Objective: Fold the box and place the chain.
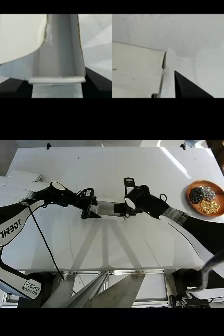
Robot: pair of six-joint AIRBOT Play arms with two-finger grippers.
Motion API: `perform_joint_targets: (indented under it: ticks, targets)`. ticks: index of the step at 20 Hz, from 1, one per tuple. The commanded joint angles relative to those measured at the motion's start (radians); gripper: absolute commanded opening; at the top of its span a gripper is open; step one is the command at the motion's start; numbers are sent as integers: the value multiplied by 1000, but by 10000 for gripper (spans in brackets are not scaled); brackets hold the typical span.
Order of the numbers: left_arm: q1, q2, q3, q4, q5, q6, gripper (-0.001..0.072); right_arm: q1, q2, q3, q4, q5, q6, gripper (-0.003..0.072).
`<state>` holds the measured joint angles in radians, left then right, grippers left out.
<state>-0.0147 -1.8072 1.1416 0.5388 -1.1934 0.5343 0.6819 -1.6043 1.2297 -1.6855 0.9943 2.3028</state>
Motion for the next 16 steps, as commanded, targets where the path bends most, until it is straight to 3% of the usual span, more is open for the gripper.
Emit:
perform_joint_targets:
  ticks: [1,4,7,8,10,16]
  targets:
    - [1,1,0,0,0,0,496,11,-13,6,-14,-2,51,203]
    - [1,1,0,0,0,0,496,24,-22,13,-12,-69,57,198]
    - [1,1,0,0,0,0,496,31,-54,28,-11,-39,57,196]
    - [1,1,0,0,0,0,496,34,-63,31,-11,-37,57,166]
    - [1,1,0,0,0,0,496,40,-71,33,-10,-50,56,20]
    - [1,1,0,0,0,0,496,40,-71,38,-11,-76,56,15]
